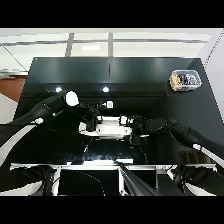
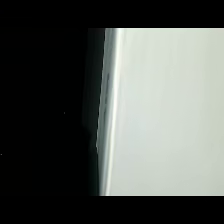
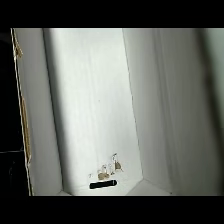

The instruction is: Fold the box and place the chain.

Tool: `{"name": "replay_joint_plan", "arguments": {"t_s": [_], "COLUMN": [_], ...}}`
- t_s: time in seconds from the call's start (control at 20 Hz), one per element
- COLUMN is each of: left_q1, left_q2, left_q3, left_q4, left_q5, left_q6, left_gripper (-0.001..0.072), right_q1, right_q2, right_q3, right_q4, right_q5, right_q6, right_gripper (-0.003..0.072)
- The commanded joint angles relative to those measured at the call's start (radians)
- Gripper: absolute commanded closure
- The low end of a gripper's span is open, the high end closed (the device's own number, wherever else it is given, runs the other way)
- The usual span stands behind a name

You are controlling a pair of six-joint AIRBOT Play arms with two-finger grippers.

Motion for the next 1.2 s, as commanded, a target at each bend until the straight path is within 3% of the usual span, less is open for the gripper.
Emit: {"name": "replay_joint_plan", "arguments": {"t_s": [0.0, 0.45, 0.55, 0.6, 0.65, 0.75, 0.85, 0.95, 1.15], "left_q1": [0.0, 0.0, 0.0, 0.0, 0.0, 0.001, 0.002, 0.003, 0.035], "left_q2": [0.0, 0.0, 0.0, 0.0, 0.0, 0.0, 0.0, 0.0, 0.031], "left_q3": [0.001, 0.001, 0.001, 0.003, 0.01, 0.031, 0.06, 0.086, 0.094], "left_q4": [0.0, -0.003, -0.015, -0.014, -0.014, -0.011, 0.008, 0.093, 0.201], "left_q5": [0.001, 0.001, 0.006, 0.009, 0.008, -0.013, -0.05, -0.109, -0.189], "left_q6": [0.001, 0.0, 0.001, 0.001, 0.001, -0.001, -0.044, -0.116, -0.24], "left_gripper": [0.0678, 0.0678, 0.0673, 0.0673, 0.0646, 0.0368, 0.0331, 0.0198, 0.019], "right_q1": [0.0, 0.0, 0.0, 0.0, 0.0, 0.0, 0.0, 0.0, 0.0], "right_q2": [-0.003, -0.002, -0.002, -0.002, -0.002, -0.002, -0.002, -0.002, -0.002], "right_q3": [-0.001, -0.001, -0.001, -0.001, -0.001, -0.001, -0.001, -0.001, -0.001], "right_q4": [-0.015, -0.021, -0.021, -0.021, -0.021, -0.021, -0.021, -0.021, -0.024], "right_q5": [0.001, 0.006, 0.005, 0.005, 0.005, 0.006, 0.006, 0.005, 0.006], "right_q6": [0.0, 0.0, 0.0, 0.0, 0.0, 0.0, 0.0, 0.0, 0.0], "right_gripper": [0.008, 0.0085, 0.0223, 0.0224, 0.0224, 0.0224, 0.0224, 0.0224, 0.0224]}}
